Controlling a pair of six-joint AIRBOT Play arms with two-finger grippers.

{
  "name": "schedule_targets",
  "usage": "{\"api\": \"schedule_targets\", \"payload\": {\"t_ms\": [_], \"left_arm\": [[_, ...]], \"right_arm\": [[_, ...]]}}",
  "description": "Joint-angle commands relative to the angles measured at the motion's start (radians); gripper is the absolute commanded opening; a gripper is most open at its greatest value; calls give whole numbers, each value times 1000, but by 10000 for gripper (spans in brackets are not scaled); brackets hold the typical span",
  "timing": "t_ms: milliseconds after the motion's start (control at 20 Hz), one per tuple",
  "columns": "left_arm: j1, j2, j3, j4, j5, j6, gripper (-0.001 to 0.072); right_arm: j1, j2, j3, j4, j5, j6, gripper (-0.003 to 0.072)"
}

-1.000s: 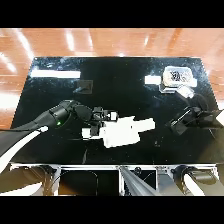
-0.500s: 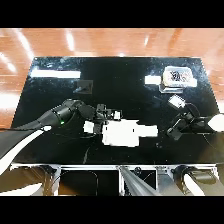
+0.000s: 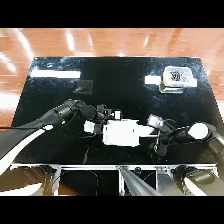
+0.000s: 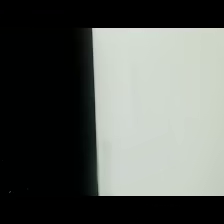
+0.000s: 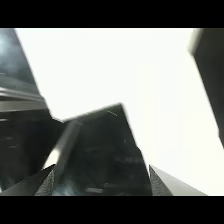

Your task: Fold the box and place the chain.

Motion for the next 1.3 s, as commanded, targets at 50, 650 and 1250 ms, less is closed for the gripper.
{"api": "schedule_targets", "payload": {"t_ms": [50,650,1250], "left_arm": [[0,-2,0,1,0,-34,24],[0,-2,0,1,-2,-57,24],[0,-2,0,0,-2,-58,24]], "right_arm": [[161,-4,-13,6,-102,-46,708],[177,-4,-62,67,-235,-183,709],[336,-69,-65,145,-418,-267,709]]}}
